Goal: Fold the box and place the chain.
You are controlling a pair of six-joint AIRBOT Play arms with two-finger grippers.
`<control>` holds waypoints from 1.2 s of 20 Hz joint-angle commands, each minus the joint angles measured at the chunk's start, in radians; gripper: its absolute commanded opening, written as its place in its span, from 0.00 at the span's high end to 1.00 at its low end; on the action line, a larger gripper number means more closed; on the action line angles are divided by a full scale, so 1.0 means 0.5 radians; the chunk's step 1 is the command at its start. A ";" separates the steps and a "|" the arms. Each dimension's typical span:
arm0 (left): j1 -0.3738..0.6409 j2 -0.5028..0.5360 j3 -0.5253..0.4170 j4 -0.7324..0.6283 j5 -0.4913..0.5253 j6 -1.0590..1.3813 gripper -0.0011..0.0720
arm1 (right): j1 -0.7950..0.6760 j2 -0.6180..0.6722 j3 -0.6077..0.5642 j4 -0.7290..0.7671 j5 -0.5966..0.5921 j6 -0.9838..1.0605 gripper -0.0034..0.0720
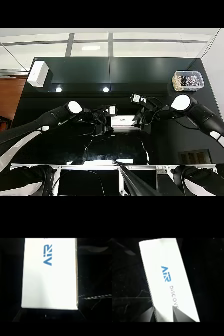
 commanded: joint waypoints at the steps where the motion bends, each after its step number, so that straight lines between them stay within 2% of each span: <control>1: 0.000 -0.001 0.000 0.000 0.003 0.003 0.32 | 0.012 0.001 -0.036 0.002 -0.040 0.009 0.64; 7: 0.000 -0.001 0.000 0.000 0.003 0.002 0.32 | -0.035 0.093 0.011 -0.001 -0.031 0.088 0.64; 9: 0.000 -0.001 0.000 0.000 0.003 0.003 0.32 | -0.130 0.193 0.033 0.004 0.010 0.259 0.64; 11: 0.000 -0.001 0.000 0.000 0.003 0.003 0.32 | -0.287 0.262 0.030 0.002 0.179 0.514 0.64; 13: 0.000 -0.001 0.000 0.000 0.004 0.002 0.32 | -0.452 0.262 -0.057 0.050 0.285 0.823 0.64; 14: 0.000 -0.001 0.000 0.000 0.004 0.003 0.32 | -0.514 0.262 -0.156 0.185 0.275 0.900 0.77; 15: 0.000 -0.001 0.000 0.000 0.004 0.002 0.32 | -0.548 0.262 -0.246 0.388 0.270 0.893 0.94; 18: 0.000 -0.001 0.000 0.000 0.003 0.003 0.32 | -0.542 0.219 -0.387 0.944 0.250 0.891 0.94; 21: 0.000 -0.001 0.000 0.000 0.004 0.003 0.32 | -0.500 0.040 -0.387 1.139 0.223 0.952 0.94; 24: 0.000 -0.001 0.000 -0.001 0.003 0.002 0.32 | -0.439 -0.169 -0.386 1.129 0.195 0.951 0.94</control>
